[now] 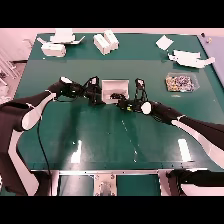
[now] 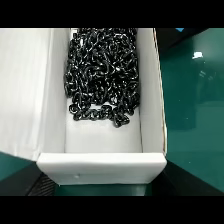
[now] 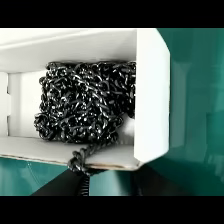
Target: Fold the box and place the chain.
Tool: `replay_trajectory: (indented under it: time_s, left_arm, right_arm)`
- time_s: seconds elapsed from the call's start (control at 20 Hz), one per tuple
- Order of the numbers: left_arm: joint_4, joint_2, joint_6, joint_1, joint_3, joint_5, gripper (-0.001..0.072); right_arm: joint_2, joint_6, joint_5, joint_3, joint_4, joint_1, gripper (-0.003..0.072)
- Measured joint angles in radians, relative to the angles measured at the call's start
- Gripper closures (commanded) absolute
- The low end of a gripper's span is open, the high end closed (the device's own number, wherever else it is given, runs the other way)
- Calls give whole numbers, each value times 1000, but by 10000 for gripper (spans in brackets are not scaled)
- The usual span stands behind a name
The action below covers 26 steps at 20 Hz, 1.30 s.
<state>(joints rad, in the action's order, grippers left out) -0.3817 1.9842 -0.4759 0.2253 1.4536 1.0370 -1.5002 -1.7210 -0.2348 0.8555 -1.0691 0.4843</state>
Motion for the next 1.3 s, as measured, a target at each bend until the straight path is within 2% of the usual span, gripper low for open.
replay_trajectory:
  time_s: [0.1, 0.25, 0.5, 0.95, 1.3]
  left_arm:
    - [0, 0, 0, 0, 0, 0, 193]
    - [0, 0, 0, 0, 0, 0, 193]
    - [0, 0, 0, 0, 0, 0, 193]
    - [0, 0, 0, 0, 0, 2, 193]
    - [0, 0, 0, 0, 0, 0, 193]
  right_arm:
    - [-13, 0, 0, 14, 5, 0, 487]
    - [-23, 0, -10, 25, 8, 0, 670]
    - [6, 0, -47, 34, 17, 0, 671]
    - [254, 29, -68, 66, 19, 2, 672]
    - [265, 71, -42, 90, 18, -2, 671]
